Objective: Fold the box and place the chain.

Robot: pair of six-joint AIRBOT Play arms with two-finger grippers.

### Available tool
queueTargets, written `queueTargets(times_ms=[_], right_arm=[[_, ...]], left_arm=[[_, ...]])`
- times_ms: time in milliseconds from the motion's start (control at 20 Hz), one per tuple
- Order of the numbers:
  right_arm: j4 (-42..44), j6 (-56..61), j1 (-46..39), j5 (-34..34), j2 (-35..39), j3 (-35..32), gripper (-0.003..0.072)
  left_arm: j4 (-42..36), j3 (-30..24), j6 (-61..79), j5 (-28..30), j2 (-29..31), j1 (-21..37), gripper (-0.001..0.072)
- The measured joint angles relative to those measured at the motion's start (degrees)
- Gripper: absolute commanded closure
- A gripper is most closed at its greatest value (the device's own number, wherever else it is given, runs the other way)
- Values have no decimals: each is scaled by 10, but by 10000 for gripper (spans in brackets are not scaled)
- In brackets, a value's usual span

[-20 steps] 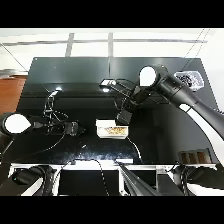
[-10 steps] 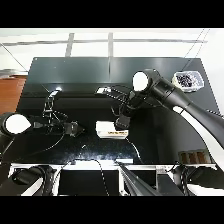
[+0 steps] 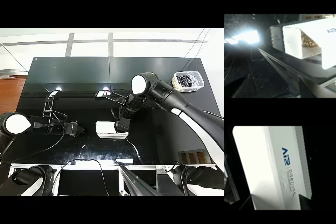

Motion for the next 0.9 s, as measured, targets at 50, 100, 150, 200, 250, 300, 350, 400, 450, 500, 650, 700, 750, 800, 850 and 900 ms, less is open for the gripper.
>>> queueTargets(times_ms=[50,100,150,200,250,300,350,400,450,500,650,700,750,800,850,900], right_arm=[[0,0,2,-3,0,-1,-25],[-2,0,4,-7,0,-2,-25],[-6,0,6,-11,0,-4,-25],[-9,0,7,-15,0,-6,-25],[-13,0,8,-19,0,-9,-25],[-17,0,9,-23,0,-10,-24],[-22,0,9,-27,0,-12,-14],[-26,1,9,-31,0,-13,50],[-30,2,10,-36,0,-13,134],[-32,2,10,-38,0,-14,159],[-37,4,10,-42,0,-15,285],[-38,4,10,-44,0,-15,336],[-38,4,10,-44,0,-15,383],[-39,4,10,-45,0,-15,382],[-40,4,10,-45,0,-15,383],[-40,4,10,-45,0,-15,382]], left_arm=[[0,0,-2,0,0,0,12],[0,0,-2,0,0,0,13],[0,0,-2,1,0,0,12],[0,0,-2,1,0,0,13],[0,0,-2,3,0,0,12],[0,0,-2,4,0,0,13],[0,0,-2,4,0,0,12],[0,0,-2,4,0,0,12],[0,0,-2,5,0,0,12],[0,0,-2,5,0,0,12],[0,0,-3,5,0,0,12],[0,0,-3,7,0,0,12],[0,0,-3,10,0,0,12],[0,0,-3,10,0,0,12],[0,0,-3,12,0,0,12],[0,0,-3,14,0,0,12]])
